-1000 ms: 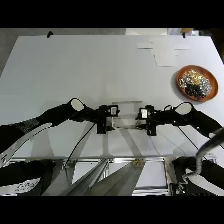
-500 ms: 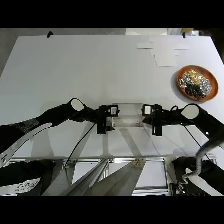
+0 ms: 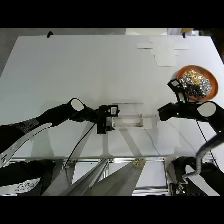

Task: Fold the box and place the chain.

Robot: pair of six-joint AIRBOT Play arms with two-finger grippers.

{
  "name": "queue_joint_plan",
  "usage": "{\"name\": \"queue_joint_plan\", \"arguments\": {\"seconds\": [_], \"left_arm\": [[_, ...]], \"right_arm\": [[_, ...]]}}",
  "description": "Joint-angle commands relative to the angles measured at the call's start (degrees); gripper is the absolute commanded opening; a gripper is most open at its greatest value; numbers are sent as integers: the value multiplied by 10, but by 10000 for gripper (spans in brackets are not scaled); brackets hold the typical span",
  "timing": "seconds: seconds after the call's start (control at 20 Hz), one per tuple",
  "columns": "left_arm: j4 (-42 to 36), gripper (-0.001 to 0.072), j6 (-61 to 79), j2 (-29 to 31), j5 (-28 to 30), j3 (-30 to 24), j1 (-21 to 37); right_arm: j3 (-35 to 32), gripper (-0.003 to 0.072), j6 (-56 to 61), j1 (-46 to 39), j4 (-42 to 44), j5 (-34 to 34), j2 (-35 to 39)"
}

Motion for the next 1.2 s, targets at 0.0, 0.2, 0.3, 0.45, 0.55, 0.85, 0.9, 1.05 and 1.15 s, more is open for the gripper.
{"name": "queue_joint_plan", "arguments": {"seconds": [0.0, 0.2, 0.3, 0.45, 0.55, 0.85, 0.9, 1.05, 1.15], "left_arm": [[0, 209, 0, 0, 0, 0, 0], [0, 209, 0, 0, 0, 0, 0], [0, 209, 0, 0, 0, 0, 0], [0, 209, 0, 0, 0, 0, 0], [0, 209, 0, 0, 0, 0, 0], [0, 209, 0, 0, 0, 0, 0], [0, 209, 0, 0, 0, 0, 0], [0, 209, 0, 0, 0, 0, 0], [0, 209, 0, 0, 0, 0, 0]], "right_arm": [[0, 19, 156, -14, -15, 62, -57], [0, 19, 156, 12, 15, 106, -115], [0, 19, 154, 23, 39, 106, -117], [0, 19, 141, 27, 71, 116, -117], [0, 20, 127, 27, 80, 128, -107], [0, 178, 126, 27, 98, 134, -29], [0, 191, 126, 27, 110, 135, -21], [0, 282, 126, 27, 138, 140, -16], [0, 302, 126, 38, 146, 138, -16]]}}
